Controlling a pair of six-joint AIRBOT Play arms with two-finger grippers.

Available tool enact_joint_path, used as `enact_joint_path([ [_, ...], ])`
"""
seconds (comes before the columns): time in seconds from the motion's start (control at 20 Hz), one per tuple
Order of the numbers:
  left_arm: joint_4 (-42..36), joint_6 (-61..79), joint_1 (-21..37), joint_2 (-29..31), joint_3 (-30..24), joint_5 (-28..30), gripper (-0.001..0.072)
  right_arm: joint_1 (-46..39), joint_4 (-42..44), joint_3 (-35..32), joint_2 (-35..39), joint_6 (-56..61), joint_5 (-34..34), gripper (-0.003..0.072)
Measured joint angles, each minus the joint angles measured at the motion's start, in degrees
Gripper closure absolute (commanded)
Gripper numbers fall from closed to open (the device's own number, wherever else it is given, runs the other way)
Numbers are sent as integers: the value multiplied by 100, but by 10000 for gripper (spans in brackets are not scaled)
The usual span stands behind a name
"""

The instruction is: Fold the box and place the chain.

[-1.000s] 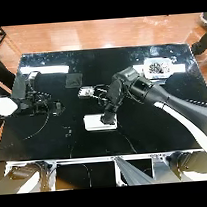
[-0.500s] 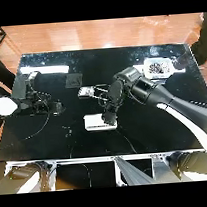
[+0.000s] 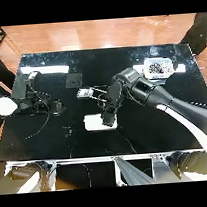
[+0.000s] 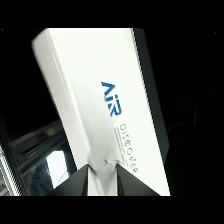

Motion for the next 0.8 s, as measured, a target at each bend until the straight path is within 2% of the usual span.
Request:
enact_joint_path([
  [0.35,-2,0,0,0,0,0,104,92,-4,0,0,87,203,507],
  [0.4,-2,-2,0,0,0,0,104,98,-4,0,0,87,221,592],
  [0.8,-2,0,0,0,0,-2,104,105,-4,0,0,136,271,592],
])
